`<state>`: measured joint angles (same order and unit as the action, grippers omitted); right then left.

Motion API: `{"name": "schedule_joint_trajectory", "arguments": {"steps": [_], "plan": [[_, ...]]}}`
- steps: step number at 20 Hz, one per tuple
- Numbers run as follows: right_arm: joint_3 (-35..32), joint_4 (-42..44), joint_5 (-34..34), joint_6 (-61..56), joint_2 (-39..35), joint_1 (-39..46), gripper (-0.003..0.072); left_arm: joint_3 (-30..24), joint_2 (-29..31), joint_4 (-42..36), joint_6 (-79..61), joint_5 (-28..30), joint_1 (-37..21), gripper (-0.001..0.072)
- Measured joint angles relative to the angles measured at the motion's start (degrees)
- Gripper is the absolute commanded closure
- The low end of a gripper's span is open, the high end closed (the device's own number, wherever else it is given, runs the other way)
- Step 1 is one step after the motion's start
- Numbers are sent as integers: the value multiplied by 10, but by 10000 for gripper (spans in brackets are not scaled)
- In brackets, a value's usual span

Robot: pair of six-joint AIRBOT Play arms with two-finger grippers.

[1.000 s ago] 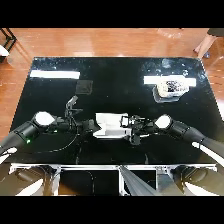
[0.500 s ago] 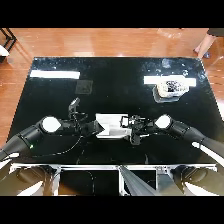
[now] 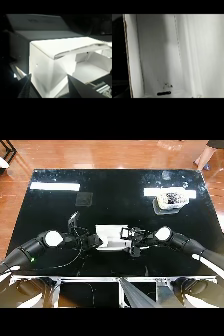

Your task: Fold the box and place the chain.

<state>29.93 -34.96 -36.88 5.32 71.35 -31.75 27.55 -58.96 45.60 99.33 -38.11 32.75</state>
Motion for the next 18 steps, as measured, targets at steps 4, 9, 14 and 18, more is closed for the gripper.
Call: {"name": "schedule_joint_trajectory", "arguments": {"steps": [4,9,14,18], "plan": [[0,0,0,0,0,0,447,1,0,32,35,2,3,140],[0,0,0,0,0,0,447,17,-11,124,116,6,35,140],[0,-1,0,0,0,0,447,75,-46,239,221,-24,80,140],[0,-1,0,0,0,0,447,136,-87,323,299,-87,116,141]]}}
